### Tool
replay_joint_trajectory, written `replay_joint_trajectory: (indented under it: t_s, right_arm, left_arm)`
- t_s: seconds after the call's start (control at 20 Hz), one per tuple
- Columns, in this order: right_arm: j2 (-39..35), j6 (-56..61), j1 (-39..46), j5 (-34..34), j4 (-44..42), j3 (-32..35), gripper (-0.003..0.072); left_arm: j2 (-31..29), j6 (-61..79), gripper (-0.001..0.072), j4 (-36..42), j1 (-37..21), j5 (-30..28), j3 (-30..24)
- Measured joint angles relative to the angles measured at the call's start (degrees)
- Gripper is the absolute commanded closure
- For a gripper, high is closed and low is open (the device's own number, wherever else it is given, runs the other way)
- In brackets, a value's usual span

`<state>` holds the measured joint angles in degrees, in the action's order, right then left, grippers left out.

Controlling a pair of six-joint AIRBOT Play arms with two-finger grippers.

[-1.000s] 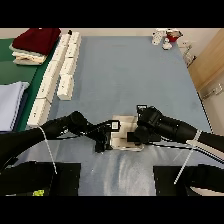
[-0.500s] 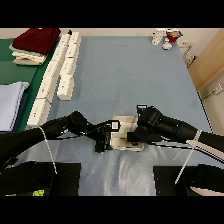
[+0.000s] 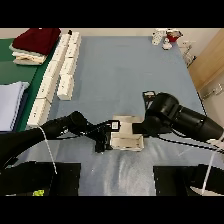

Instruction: Fold the box.

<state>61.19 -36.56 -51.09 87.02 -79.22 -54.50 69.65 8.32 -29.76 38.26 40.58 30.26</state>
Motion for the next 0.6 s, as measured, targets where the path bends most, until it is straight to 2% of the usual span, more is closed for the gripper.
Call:
replay_joint_trajectory:
  t_s: [0.05,0.15,0.3,0.45,0.6]
  right_arm:
    - [-0.8,-1.0,1.6,1.7,2.6,0.3,0.0682]
    - [-1.5,-4.2,6.9,2.4,4.7,1.7,0.0682]
    - [-1.2,-13.0,19.6,-4.4,0.7,5.1,0.0682]
    - [1.3,-27.1,33.7,-13.6,-14.4,7.3,0.0682]
    - [5.9,-45.4,44.0,-18.1,-37.4,8.1,0.0683]
  left_arm:
    - [0.0,0.0,0.0357,0.0,0.0,0.0,0.0]
    - [0.0,0.0,0.0357,0.0,0.0,0.0,0.0]
    - [0.0,0.0,0.0357,0.0,0.0,0.0,0.0]
    - [0.0,0.0,0.0357,0.0,0.0,0.0,0.0]
    - [0.0,0.0,0.0357,0.0,0.0,0.0,0.0]
